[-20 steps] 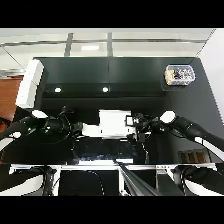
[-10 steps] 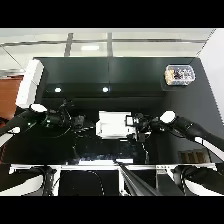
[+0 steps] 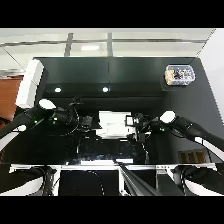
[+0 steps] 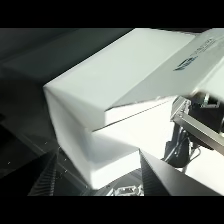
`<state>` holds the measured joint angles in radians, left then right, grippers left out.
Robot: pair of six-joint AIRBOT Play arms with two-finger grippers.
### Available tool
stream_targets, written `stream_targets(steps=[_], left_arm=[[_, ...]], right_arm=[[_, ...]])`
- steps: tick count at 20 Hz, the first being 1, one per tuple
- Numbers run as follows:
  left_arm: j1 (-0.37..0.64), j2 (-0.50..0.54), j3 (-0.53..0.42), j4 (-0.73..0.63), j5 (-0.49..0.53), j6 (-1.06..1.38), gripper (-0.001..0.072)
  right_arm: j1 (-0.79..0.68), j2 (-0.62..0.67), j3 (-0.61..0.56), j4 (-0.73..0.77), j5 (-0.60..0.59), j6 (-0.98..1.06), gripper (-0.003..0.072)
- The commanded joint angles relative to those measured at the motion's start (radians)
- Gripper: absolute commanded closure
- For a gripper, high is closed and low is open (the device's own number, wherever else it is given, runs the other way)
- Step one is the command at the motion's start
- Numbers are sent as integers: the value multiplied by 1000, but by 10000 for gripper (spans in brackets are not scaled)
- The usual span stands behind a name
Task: Fold the box and place the chain.
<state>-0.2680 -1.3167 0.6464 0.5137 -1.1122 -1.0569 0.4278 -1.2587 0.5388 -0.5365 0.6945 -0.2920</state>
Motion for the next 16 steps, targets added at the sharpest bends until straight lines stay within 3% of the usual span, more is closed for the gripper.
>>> stream_targets(steps=[1,4,8,10,16], left_arm=[[-68,1,36,57,48,-119,148],[-119,1,89,206,56,-260,147],[-187,1,161,257,52,-363,156],[-219,1,193,325,31,-439,230],[-281,0,209,463,40,-611,230]], right_arm=[[1,0,0,0,0,0,553],[1,0,0,0,0,0,553],[1,0,0,0,0,0,553],[1,0,0,0,0,0,553],[1,0,0,0,0,0,553]])
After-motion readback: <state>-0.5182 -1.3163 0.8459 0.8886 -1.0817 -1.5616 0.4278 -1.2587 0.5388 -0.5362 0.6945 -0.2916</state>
